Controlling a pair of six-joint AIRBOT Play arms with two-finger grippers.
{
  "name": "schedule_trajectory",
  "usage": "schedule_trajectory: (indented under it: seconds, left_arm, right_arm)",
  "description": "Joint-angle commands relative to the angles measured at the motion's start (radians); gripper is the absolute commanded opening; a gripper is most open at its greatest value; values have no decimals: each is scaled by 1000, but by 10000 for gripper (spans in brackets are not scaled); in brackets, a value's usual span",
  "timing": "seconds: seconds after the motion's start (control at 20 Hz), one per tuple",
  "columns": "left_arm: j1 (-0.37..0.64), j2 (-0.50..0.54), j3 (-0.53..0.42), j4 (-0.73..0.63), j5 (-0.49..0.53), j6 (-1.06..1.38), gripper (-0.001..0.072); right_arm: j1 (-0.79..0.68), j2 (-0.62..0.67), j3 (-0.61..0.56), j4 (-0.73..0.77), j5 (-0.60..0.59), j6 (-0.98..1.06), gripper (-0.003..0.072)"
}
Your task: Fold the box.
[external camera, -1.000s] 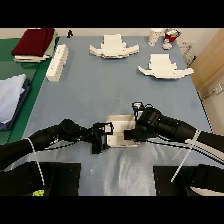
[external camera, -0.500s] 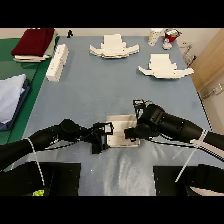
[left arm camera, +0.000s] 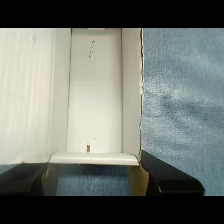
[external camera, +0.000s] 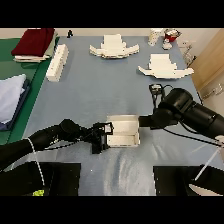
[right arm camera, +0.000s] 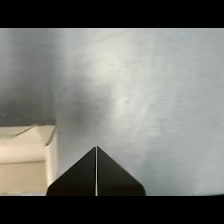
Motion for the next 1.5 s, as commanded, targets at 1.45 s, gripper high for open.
schedule_trajectory:
  seconds: [1.45]
  left_arm:
    - [1, 1, 1, 0, 0, 0, 514]
  right_arm:
    - [-133, -43, -140, 854, 459, -1526, 2]
